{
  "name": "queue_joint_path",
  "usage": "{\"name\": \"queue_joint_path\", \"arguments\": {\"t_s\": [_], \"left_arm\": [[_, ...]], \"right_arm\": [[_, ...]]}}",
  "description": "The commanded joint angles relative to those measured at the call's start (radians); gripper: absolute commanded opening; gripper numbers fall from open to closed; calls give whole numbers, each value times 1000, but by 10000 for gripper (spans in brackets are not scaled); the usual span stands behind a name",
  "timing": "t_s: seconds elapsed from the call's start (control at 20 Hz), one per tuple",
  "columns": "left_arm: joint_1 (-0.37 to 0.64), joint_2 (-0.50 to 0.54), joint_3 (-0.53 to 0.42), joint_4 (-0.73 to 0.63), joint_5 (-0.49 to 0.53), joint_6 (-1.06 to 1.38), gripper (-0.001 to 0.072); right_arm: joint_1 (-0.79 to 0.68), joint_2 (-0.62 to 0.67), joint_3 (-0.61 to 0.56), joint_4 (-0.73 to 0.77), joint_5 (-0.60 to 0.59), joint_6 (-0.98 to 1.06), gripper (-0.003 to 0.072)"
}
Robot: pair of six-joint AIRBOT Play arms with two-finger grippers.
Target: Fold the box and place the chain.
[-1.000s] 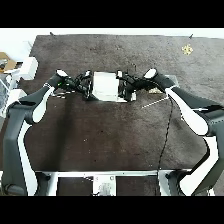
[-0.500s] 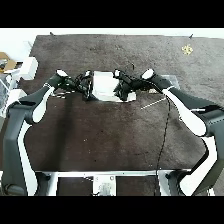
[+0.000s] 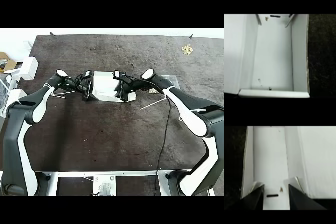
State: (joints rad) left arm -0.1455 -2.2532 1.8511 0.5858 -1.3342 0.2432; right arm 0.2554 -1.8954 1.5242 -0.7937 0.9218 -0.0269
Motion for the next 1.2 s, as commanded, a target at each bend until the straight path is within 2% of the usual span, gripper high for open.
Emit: {"name": "queue_joint_path", "arguments": {"t_s": [0.0, 0.05, 0.1, 0.35, 0.45, 0.6, 0.8, 0.9, 1.0, 1.15], "left_arm": [[0, 0, 0, 1, 0, 1, 411], [0, 0, 0, 1, 0, 1, 411], [0, 0, 0, 1, 0, 1, 411], [0, 0, 0, 1, 0, 1, 411], [0, 0, 0, 1, 0, 1, 411], [0, 0, 0, 1, 0, 1, 411], [0, 0, 0, 1, 0, 1, 411], [0, 0, 0, 1, 0, 1, 411], [0, 0, 0, 1, 0, 1, 411], [0, 0, 0, 0, 0, 1, 411]], "right_arm": [[-26, 39, 1, -129, 15, 196, 169], [-38, 66, 1, -190, 44, 265, 69], [-48, 93, 1, -239, 74, 333, 11], [-108, 238, 1, -280, 156, 842, 1], [-139, 254, 1, -280, 195, 1030, 1], [-183, 237, -5, -281, 216, 1194, 1], [-228, 228, -99, -280, 192, 1281, 1], [-230, 228, -166, -271, 134, 1281, 1], [-224, 222, -214, -182, 50, 1270, 2], [-194, 173, -218, -114, 26, 1218, 1]]}}
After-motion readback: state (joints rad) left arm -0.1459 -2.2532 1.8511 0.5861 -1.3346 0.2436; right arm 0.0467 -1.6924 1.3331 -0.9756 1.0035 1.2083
